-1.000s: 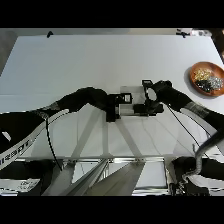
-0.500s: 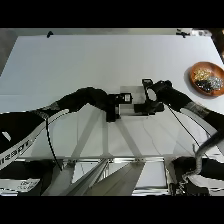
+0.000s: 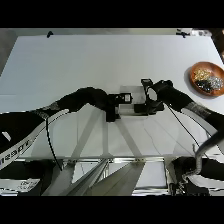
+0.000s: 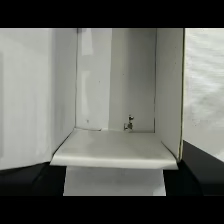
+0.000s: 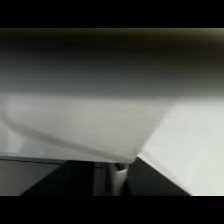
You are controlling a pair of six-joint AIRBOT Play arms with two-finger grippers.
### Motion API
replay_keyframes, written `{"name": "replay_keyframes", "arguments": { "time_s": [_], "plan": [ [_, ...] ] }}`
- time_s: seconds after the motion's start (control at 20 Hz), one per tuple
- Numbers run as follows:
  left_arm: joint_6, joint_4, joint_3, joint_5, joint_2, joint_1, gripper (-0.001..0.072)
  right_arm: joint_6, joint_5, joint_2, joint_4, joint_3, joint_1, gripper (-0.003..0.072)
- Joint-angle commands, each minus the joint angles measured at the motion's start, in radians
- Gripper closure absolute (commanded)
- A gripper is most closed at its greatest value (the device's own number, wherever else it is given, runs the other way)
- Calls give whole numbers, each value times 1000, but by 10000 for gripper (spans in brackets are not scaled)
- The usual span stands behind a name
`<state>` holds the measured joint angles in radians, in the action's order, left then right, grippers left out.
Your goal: Fold the box and place the chain.
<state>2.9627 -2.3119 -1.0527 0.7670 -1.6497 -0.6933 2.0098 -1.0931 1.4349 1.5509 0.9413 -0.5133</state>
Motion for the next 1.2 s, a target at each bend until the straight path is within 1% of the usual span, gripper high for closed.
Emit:
{"name": "replay_keyframes", "arguments": {
  "time_s": [0.0,0.1,0.15,0.2,0.3,0.55,0.6,0.7,0.75,0.95,1.15],
  "plan": [
    [-4,-2,-1,0,0,0,314,-3,-11,-10,5,1,0,418],
    [-4,-2,-1,0,0,0,314,-3,-10,-10,5,1,0,404],
    [-4,-2,-1,0,0,0,314,-3,-9,-10,5,1,0,413],
    [-4,-2,-1,0,0,0,314,-3,-8,-10,5,1,0,442],
    [-4,-2,-1,0,0,0,314,-2,-3,-9,5,0,0,674],
    [-4,-2,-1,0,0,0,314,-3,-8,-10,5,0,0,675],
    [-4,-2,-1,0,0,0,314,-3,-14,-10,5,1,0,625],
    [-4,-2,-1,0,0,0,314,-3,-20,-13,5,1,0,207],
    [-4,-2,-1,0,0,0,314,-3,-20,-19,5,1,0,187],
    [-4,-2,-1,0,0,0,314,-2,-27,-71,48,1,0,187],
    [-4,-2,-1,0,0,0,314,-31,-113,-148,137,1,0,187]
  ]
}}
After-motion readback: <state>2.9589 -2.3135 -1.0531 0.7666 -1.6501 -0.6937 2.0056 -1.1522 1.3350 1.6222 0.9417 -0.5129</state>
